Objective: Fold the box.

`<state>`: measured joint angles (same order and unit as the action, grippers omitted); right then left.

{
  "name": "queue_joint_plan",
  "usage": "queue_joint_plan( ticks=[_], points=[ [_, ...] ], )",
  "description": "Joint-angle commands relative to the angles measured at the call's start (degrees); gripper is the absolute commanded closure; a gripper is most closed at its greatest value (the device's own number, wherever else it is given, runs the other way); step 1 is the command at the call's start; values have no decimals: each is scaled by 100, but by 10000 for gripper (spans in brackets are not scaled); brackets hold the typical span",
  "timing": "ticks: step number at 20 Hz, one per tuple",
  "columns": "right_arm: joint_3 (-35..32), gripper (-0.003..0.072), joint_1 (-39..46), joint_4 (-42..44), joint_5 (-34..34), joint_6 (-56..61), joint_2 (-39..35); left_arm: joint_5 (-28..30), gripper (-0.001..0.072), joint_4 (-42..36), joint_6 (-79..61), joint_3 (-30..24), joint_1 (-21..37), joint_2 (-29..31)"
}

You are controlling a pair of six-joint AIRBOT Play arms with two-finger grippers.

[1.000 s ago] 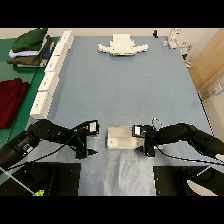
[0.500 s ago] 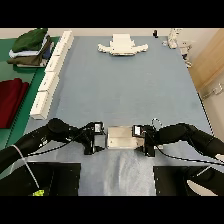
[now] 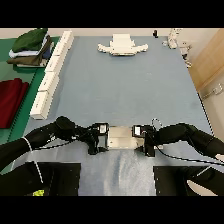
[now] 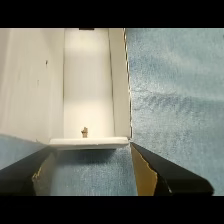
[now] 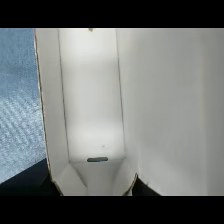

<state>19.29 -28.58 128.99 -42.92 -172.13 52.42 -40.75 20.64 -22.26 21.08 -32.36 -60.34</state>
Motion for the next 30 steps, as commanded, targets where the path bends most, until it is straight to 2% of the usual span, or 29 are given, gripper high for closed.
queue_joint_plan(
  ticks=[1, 7, 14, 22, 24, 30],
  points=[
    [4, 205, 0, 0, 0, 4, 0, 109, 12, -52, -72, 28, -155, -94],
    [4, 205, 0, 0, 0, 4, 0, 728, 12, 2, 271, 57, -487, -144],
    [4, 205, 0, 0, 0, 4, 0, 605, 13, 739, 1032, 367, -605, -472],
    [4, 205, 0, 0, 0, 4, 0, 627, 14, 721, 977, 367, -697, -472],
    [4, 205, 0, 0, 0, 4, 0, 599, 203, 721, 938, 367, -697, -472],
    [4, 205, 0, 2, 2, 4, 0, 566, 199, 719, 918, 367, -695, -472]
  ],
)
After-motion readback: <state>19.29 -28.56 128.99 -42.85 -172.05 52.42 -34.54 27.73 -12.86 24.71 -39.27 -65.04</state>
